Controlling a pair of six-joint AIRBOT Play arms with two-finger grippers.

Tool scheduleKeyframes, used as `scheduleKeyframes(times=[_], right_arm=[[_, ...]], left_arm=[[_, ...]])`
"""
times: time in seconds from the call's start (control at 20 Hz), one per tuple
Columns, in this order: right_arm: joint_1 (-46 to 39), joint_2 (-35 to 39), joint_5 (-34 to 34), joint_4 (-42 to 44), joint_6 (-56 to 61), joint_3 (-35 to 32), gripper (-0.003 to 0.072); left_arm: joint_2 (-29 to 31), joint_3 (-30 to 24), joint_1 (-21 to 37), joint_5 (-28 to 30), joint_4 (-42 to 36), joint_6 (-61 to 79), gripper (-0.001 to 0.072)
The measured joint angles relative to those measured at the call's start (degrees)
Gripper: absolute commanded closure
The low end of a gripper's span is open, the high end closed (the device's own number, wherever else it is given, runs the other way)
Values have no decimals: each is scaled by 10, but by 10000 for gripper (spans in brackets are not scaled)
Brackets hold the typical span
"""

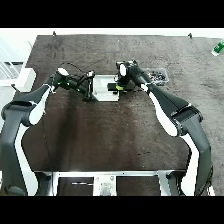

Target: Fold the box and place the chain.

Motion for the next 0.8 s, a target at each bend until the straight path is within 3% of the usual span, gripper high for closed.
scheduleKeyframes(times=[0.3,0.35,0.4,0.55,0.6,0.8], right_arm=[[0,0,21,-18,7,0,429],[0,0,24,-20,7,0,462],[0,0,26,-22,7,0,560],[2,0,28,-22,8,0,583],[2,0,28,-24,8,0,668],[6,0,25,-28,12,0,676]], left_arm=[[0,0,0,-2,0,0,221],[0,0,0,-2,0,1,221],[0,0,0,-2,0,1,221],[0,0,0,-2,-2,1,221],[0,0,0,-2,-2,1,221],[0,0,0,-2,-2,-1,221]])
